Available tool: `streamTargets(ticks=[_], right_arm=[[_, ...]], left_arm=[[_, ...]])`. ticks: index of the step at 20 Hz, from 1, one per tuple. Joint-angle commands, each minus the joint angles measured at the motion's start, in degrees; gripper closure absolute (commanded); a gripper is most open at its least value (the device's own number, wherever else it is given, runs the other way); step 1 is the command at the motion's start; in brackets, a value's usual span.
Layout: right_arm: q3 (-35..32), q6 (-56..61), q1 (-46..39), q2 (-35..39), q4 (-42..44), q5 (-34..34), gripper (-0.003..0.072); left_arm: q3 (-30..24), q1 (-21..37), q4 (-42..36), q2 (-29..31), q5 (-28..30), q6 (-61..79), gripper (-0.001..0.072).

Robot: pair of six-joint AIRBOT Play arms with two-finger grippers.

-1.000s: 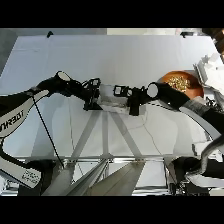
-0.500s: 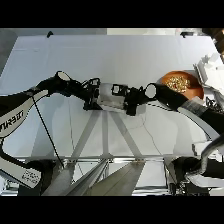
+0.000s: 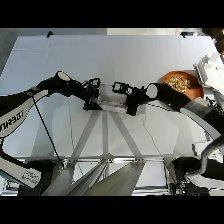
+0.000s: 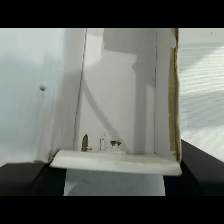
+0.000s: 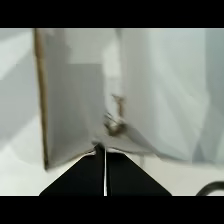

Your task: Fold the box and place the chain.

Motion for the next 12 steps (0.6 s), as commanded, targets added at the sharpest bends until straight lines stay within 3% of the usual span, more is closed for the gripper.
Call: streamTargets(ticks=[1,6,9,12], right_arm=[[-0.02,14.60,-0.04,6.05,-10.95,0.20,0.0678],[-3.02,33.92,-6.51,18.75,-13.99,1.38,0.0678],[-8.90,42.05,-12.83,24.41,-13.73,5.79,0.0678],[-17.44,46.40,-16.31,26.69,-6.58,6.23,0.0678]], left_arm=[[-0.02,0.02,0.00,0.02,0.02,0.02,0.0319],[-0.02,0.02,0.00,0.02,0.02,0.02,0.0319],[-0.02,0.02,0.00,0.02,0.02,0.02,0.0319],[-0.02,0.02,0.00,0.02,0.02,0.02,0.0319]])
